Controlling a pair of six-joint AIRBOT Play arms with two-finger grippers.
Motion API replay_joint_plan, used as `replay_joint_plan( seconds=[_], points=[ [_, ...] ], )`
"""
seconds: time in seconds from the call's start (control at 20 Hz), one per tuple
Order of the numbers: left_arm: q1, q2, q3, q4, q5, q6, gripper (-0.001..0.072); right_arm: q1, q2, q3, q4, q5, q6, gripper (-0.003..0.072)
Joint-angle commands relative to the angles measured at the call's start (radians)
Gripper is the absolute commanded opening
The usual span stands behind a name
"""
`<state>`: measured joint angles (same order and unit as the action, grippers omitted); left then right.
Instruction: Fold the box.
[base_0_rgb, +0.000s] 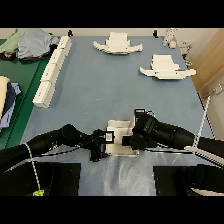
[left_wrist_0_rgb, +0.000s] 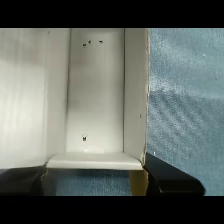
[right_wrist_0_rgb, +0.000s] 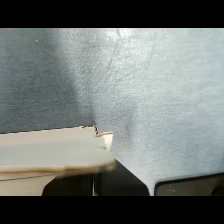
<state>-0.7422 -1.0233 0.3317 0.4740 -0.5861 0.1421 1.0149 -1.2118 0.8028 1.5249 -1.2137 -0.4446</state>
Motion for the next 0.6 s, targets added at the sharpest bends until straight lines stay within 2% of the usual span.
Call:
replay_joint_plan(
  seconds=[0.0, 0.1, 0.15, 0.2, 0.25, 0.35, 0.4, 0.45, 0.55],
  points=[
    [0.000, 0.001, 0.001, -0.001, 0.000, -0.001, 0.0513, 0.002, -0.005, 0.001, -0.003, 0.000, 0.008, 0.0003],
    [0.000, 0.001, 0.001, -0.001, 0.000, -0.001, 0.0513, 0.002, -0.004, 0.001, -0.003, 0.000, 0.007, 0.0005],
    [0.000, 0.001, 0.001, -0.001, 0.000, -0.001, 0.0513, 0.002, -0.004, 0.001, -0.003, 0.000, 0.007, 0.0093],
    [0.000, 0.001, 0.001, -0.001, 0.000, -0.001, 0.0513, 0.002, -0.003, 0.001, -0.003, 0.000, 0.007, 0.0294],
    [0.000, 0.001, 0.001, -0.001, 0.000, -0.001, 0.0513, 0.002, -0.001, 0.002, -0.003, -0.001, 0.007, 0.0318],
    [0.000, 0.001, 0.001, -0.001, 0.000, -0.001, 0.0513, 0.002, 0.003, 0.006, -0.003, -0.003, 0.005, 0.0318],
    [0.000, 0.001, 0.001, -0.001, 0.000, -0.001, 0.0513, 0.001, 0.006, 0.008, -0.003, -0.005, -0.001, 0.0392],
    [0.000, 0.001, 0.001, -0.001, 0.000, -0.001, 0.0513, 0.001, 0.010, 0.008, -0.003, -0.010, -0.001, 0.0427],
    [0.000, 0.001, 0.001, -0.001, 0.000, -0.001, 0.0513, 0.000, 0.024, 0.018, -0.002, -0.055, -0.006, 0.0427]
  ],
)
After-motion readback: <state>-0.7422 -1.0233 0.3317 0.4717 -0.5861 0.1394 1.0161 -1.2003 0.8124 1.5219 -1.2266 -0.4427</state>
